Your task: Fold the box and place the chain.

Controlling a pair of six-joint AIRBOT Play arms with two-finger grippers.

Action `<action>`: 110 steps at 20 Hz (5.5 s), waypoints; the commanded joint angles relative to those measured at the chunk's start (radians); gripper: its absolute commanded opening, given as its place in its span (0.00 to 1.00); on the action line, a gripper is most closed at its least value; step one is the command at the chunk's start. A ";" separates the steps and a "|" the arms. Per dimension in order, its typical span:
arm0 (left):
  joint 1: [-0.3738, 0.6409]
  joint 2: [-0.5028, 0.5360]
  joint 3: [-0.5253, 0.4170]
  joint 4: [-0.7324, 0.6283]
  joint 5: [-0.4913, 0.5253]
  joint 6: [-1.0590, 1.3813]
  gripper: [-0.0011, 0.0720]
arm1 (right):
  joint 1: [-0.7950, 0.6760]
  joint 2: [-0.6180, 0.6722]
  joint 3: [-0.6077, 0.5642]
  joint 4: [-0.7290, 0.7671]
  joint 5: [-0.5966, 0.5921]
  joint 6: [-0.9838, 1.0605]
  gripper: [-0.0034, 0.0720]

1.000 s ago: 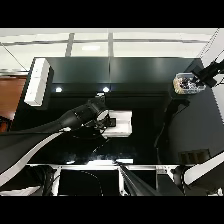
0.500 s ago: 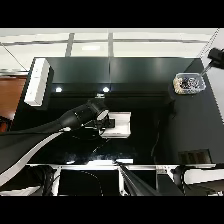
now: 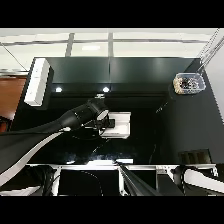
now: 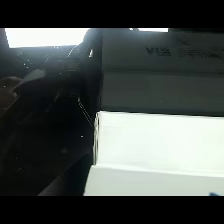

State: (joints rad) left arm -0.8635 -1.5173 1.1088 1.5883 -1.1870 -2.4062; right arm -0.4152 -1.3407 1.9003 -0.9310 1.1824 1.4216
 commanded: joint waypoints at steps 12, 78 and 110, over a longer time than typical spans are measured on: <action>0.001 0.000 0.000 0.000 0.004 0.000 0.06 | 0.244 0.373 -0.328 0.318 0.161 -0.162 0.06; 0.001 0.000 0.000 0.000 0.000 0.000 0.06 | 0.238 -0.266 -0.735 -0.179 -0.343 0.101 0.07; 0.001 0.000 0.000 0.000 0.000 0.000 0.06 | 0.737 0.503 -0.774 0.244 0.040 -0.043 0.06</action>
State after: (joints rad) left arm -0.8635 -1.5173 1.1088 1.5883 -1.1870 -2.4062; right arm 0.2481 -0.8242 1.1561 -0.6987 1.2606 1.3590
